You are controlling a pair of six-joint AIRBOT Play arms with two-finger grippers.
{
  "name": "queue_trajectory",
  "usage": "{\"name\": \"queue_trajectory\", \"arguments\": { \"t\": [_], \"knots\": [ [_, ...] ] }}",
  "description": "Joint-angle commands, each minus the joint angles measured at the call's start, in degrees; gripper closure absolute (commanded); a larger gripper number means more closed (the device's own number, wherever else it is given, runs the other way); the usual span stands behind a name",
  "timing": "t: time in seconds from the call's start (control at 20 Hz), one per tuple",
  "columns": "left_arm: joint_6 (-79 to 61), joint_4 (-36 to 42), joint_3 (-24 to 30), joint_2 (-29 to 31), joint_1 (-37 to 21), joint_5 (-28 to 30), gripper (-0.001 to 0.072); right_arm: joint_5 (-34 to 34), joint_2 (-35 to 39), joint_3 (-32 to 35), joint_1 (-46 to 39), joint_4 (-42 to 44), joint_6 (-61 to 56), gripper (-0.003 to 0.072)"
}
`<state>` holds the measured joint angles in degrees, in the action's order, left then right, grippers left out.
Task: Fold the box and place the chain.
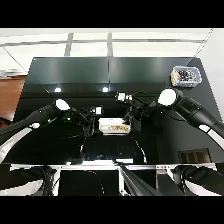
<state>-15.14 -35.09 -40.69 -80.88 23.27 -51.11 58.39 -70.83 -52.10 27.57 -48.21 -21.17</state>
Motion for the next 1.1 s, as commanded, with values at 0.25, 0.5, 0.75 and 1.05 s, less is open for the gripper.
{"name": "queue_trajectory", "arguments": {
  "t": [0.25, 0.5, 0.75, 1.05],
  "knots": [
    [-0.1, 0.0, 0.0, 0.0, 0.0, 0.0, 0.0309, 2.3, -0.1, 0.0, 0.1, -0.2, -0.1, 0.0547],
    [-0.1, 0.0, 0.0, 0.0, 0.0, 0.0, 0.0309, 2.5, 0.0, 0.1, 0.1, -1.5, -0.1, 0.0422],
    [-0.1, 0.0, 0.0, 0.0, 0.0, 0.0, 0.0309, 2.5, 0.0, 0.1, 0.1, -1.7, -0.2, 0.0424],
    [-0.1, 0.0, 0.0, 0.0, 0.0, 0.0, 0.0309, 2.9, 0.0, 0.1, 0.0, -1.5, -0.3, 0.0496]
  ]
}}
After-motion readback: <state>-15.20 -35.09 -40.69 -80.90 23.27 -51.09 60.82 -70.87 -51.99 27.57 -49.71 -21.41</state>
